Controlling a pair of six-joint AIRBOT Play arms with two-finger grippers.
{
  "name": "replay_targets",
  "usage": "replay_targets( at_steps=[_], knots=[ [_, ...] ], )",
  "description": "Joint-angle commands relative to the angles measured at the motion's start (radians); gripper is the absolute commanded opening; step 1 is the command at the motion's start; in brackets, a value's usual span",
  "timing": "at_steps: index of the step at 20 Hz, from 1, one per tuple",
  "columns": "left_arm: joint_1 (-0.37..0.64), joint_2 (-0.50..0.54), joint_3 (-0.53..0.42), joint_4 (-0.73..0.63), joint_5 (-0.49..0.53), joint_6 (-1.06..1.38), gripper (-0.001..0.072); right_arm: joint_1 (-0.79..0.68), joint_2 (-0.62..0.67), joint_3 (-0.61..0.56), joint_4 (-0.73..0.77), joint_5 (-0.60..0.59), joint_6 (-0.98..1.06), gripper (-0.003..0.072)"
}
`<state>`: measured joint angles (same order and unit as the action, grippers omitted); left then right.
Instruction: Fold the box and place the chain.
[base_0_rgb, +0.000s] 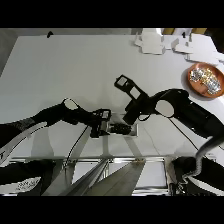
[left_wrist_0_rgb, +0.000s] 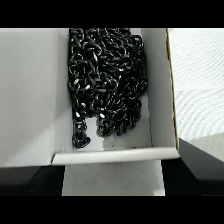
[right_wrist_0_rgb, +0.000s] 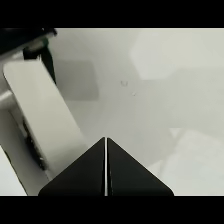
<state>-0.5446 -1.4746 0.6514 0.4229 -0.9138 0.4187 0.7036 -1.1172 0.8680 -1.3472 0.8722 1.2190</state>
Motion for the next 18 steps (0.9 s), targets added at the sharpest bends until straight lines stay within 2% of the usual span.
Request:
replay_targets(
  at_steps=[1, 8, 9, 10, 11, 16, 17, 18],
  knots=[
    [0.001, 0.001, 0.001, 0.000, 0.000, 0.000, 0.0272, 0.042, -0.010, -0.060, 0.032, 0.004, -0.116, 0.0020],
    [0.001, 0.001, 0.001, 0.000, 0.000, 0.000, 0.0272, 0.158, 0.129, -0.163, 0.076, -0.066, -0.235, 0.0023],
    [0.001, 0.001, 0.001, 0.000, 0.000, 0.000, 0.0272, 0.172, 0.133, -0.171, 0.076, -0.079, -0.235, 0.0049],
    [0.001, 0.001, 0.001, 0.000, 0.000, 0.000, 0.0272, 0.183, 0.134, -0.177, 0.076, -0.090, -0.235, 0.0141],
    [0.001, 0.001, 0.001, 0.000, 0.000, 0.000, 0.0272, 0.191, 0.134, -0.184, 0.076, -0.102, -0.235, 0.0201],
    [0.001, 0.001, 0.001, 0.000, 0.000, 0.000, 0.0272, 0.196, 0.134, -0.188, 0.071, -0.110, -0.266, 0.0206],
    [0.001, 0.001, 0.001, 0.000, 0.000, 0.000, 0.0272, 0.196, 0.134, -0.188, 0.068, -0.110, -0.284, 0.0254],
    [0.001, 0.001, 0.001, 0.000, 0.000, 0.000, 0.0272, 0.196, 0.133, -0.188, 0.059, -0.111, -0.295, 0.0357]
  ],
)
